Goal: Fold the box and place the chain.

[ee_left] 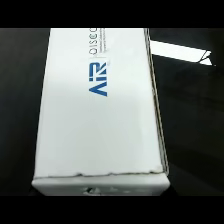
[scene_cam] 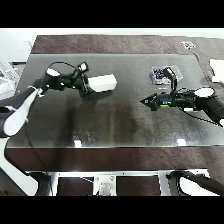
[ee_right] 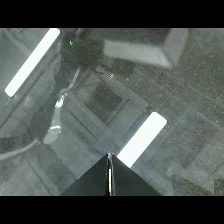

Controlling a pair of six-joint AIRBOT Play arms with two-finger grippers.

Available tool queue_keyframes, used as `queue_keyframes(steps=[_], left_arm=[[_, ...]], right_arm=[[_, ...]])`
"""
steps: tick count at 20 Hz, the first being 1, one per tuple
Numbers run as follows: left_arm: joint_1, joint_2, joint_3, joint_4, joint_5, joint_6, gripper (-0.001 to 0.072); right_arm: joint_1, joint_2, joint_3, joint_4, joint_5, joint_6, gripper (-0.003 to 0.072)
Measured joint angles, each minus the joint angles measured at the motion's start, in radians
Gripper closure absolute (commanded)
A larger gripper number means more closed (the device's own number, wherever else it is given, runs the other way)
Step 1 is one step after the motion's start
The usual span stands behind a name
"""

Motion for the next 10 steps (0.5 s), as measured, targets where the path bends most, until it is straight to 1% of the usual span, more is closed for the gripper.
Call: queue_keyframes(steps=[2, 6, 10], left_arm=[[0.054, 0.06, -0.01, 0.04, 0.039, -0.114, 0.0695], [0.207, 0.162, -0.02, 0.077, 0.132, -0.307, 0.0695], [0.362, 0.206, -0.037, 0.092, 0.233, -0.411, 0.0694]], right_arm=[[0.0, 0.0, 0.0, 0.0, 0.0, 0.003, 0.0677], [0.0, 0.0, 0.0, 0.0, 0.0, 0.005, 0.0677], [0.0, 0.0, 0.0, 0.008, 0.0, 0.006, 0.0677]])
